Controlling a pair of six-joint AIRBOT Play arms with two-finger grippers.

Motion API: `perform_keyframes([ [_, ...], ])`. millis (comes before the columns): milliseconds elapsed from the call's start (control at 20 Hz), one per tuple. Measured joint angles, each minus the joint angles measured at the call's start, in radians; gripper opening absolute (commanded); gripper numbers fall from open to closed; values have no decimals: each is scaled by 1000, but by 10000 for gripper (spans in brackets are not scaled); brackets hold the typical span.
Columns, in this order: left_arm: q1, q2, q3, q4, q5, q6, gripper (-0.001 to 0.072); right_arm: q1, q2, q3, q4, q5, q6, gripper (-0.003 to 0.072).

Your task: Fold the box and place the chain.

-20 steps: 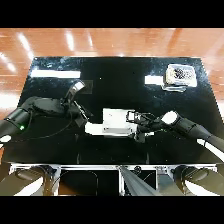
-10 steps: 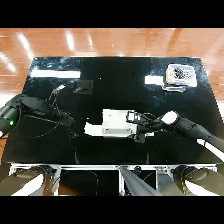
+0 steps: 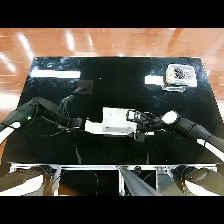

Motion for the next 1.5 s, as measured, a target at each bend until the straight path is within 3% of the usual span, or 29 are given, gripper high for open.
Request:
perform_keyframes([
  [300, -73, -31, 0, -55, -71, -18, 23, 0, 0, 0, 0, -4, 0, 685],
  [700, -96, -50, 1, -92, -112, -20, 28, 0, 0, 0, 0, -5, 0, 685],
  [750, -97, -50, 1, -94, -113, -20, 89, 0, 0, 0, 0, -5, 0, 685],
  [800, -98, -51, 1, -99, -117, -18, 221, 0, 0, 0, 0, -5, 0, 685],
  [850, -98, -51, 1, -109, -114, -16, 294, 0, 0, 0, 0, -5, 0, 685],
  [1200, -99, -52, 46, -126, -72, 10, 303, 0, 0, 0, 1, -5, 0, 685],
  [1350, -100, -52, 82, -135, -40, 14, 423, 0, 0, 0, 1, -5, 0, 685],
  [1500, -105, -52, 105, -144, -15, 19, 451, 0, 0, 0, 0, -5, 0, 685],
])
